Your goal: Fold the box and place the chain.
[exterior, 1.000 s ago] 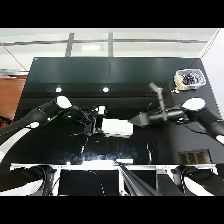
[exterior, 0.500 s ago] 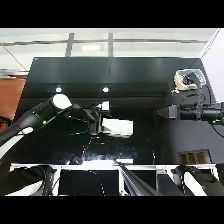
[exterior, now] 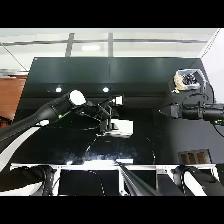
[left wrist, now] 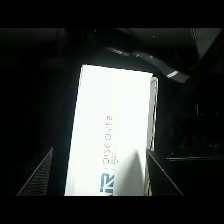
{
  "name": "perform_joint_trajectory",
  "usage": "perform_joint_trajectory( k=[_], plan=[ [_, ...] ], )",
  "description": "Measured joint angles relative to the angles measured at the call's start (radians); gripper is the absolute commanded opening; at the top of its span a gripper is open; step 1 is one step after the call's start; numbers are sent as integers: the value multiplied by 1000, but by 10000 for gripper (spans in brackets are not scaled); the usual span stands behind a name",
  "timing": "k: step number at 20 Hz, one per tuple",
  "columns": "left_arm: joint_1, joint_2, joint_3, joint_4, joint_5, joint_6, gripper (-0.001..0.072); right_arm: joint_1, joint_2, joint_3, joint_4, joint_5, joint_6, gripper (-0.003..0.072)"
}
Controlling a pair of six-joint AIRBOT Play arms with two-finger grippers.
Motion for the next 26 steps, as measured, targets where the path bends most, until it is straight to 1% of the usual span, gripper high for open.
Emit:
perform_joint_trajectory(
  k=[9,16,19,23,26],
  plan=[
    [-8,-25,9,30,-19,-29,712,-1,0,0,-1,-2,2,22],
    [-54,-38,10,88,-28,-33,714,-1,0,0,-1,-3,5,22],
    [-79,-39,10,123,0,-37,714,-1,0,0,-1,-4,5,22],
    [-114,-48,8,148,80,-71,714,-1,0,0,-1,-4,9,22],
    [-143,-68,8,192,124,-108,712,-1,0,0,-1,-10,10,22]
  ],
)
